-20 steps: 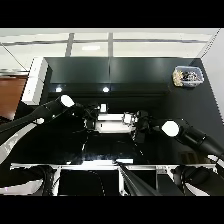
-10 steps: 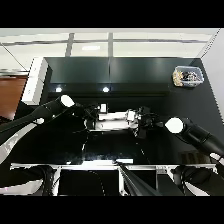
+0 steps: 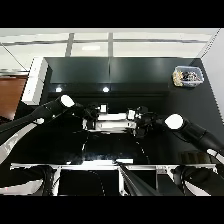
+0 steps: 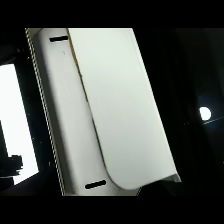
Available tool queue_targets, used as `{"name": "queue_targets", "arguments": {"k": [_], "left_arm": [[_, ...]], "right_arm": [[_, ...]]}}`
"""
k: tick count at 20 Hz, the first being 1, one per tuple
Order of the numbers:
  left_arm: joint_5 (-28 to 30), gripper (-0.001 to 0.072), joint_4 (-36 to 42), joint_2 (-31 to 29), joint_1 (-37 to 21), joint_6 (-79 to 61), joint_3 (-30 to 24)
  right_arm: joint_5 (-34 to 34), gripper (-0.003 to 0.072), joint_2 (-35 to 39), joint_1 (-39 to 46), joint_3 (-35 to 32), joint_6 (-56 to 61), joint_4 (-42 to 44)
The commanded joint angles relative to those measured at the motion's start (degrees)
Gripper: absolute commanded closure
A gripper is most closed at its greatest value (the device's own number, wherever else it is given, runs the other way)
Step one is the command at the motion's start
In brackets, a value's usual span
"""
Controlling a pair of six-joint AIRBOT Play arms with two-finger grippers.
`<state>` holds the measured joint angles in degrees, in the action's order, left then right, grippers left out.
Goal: Fold the box and place the chain.
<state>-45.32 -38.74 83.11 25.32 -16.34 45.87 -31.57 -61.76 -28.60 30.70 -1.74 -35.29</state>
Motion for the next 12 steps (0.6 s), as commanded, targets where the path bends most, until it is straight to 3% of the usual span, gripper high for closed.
{"name": "queue_targets", "arguments": {"k": [1, 7, 12], "left_arm": [[0.1, 0.0684, 0.0, 0.0, 0.0, 0.0, 0.1], [0.1, 0.0684, 0.0, 0.0, 0.0, 0.0, 0.1], [0.0, 0.0684, 0.0, 0.0, 0.0, 0.0, 0.1]], "right_arm": [[-2.6, -0.0032, -2.7, 0.0, 0.0, -3.9, 2.7], [-2.7, -0.0032, -8.3, 0.0, 0.0, -9.3, 4.4], [-2.7, -0.0032, -8.7, 0.0, 0.0, -9.5, 4.5]]}}
